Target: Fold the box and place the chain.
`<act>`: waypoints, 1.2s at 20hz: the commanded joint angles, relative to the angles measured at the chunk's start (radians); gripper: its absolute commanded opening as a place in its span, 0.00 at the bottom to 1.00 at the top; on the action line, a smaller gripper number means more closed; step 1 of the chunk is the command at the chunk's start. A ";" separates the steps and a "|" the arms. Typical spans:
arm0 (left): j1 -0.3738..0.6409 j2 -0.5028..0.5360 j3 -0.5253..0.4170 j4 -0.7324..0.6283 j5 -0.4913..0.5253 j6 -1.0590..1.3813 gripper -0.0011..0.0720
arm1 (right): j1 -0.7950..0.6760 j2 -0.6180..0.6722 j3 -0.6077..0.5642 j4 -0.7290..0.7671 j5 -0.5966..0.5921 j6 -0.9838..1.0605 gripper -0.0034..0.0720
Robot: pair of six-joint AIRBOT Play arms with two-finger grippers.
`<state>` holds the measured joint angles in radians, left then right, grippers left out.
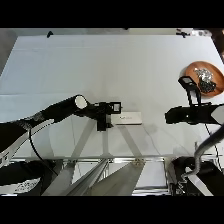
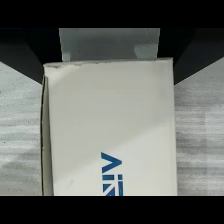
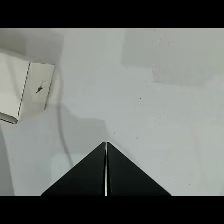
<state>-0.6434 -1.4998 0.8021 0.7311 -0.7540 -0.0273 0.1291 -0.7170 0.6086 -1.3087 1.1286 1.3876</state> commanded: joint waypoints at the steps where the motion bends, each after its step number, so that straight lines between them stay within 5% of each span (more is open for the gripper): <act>1: 0.001 0.003 0.000 -0.025 -0.008 -0.003 0.54 | -0.005 -0.065 0.008 0.007 -0.006 -0.005 0.06; 7: 0.138 0.079 0.000 -0.037 0.042 -0.135 0.54 | -0.005 -0.065 0.008 0.006 -0.022 -0.005 0.06; 11: 0.380 0.159 0.000 0.053 0.080 -0.278 0.55 | -0.005 -0.065 0.008 0.003 -0.022 -0.005 0.06; 19: 0.942 0.200 0.000 0.504 0.040 -0.769 0.55 | -0.005 -0.065 0.008 0.003 -0.053 -0.005 0.06; 24: 1.164 0.200 0.000 0.596 -0.021 -0.840 0.55 | -0.005 -0.065 0.008 0.003 -0.063 -0.005 0.06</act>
<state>0.3950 -1.3010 0.8017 1.2366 -0.7422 -0.7795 0.1253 -0.7811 0.6159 -1.3052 1.0737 1.3823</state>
